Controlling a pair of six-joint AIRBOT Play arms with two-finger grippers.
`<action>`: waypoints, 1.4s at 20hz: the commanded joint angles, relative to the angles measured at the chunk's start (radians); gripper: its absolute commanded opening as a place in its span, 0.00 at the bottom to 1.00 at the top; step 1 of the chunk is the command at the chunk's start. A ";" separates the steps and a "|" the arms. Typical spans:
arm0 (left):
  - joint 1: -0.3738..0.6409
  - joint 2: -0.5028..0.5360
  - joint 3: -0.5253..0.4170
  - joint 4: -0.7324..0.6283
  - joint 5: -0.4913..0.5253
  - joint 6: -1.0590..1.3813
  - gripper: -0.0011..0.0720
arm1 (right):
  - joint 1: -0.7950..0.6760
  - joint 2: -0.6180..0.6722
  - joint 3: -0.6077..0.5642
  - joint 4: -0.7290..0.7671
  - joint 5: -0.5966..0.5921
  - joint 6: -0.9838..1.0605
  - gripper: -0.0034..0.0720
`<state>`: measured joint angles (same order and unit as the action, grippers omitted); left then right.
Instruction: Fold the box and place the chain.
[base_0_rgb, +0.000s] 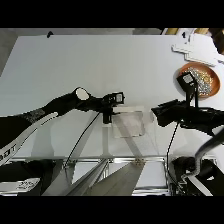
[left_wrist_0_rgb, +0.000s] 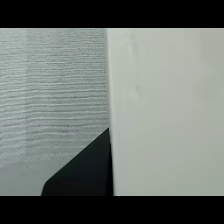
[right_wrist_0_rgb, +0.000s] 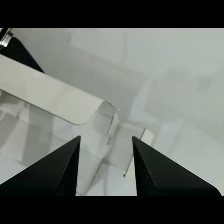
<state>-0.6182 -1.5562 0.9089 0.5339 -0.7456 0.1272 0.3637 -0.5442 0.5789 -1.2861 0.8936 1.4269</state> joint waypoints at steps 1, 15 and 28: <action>0.000 0.000 0.000 0.001 -0.023 0.000 0.03 | 0.001 0.001 0.001 -0.002 0.047 -0.037 0.52; -0.034 0.025 0.002 0.061 -0.043 -0.004 0.01 | 0.001 0.001 0.001 -0.027 0.134 -0.048 0.52; -0.038 0.002 0.002 0.085 -0.013 -0.004 0.02 | 0.001 0.001 0.001 -0.027 0.136 -0.048 0.52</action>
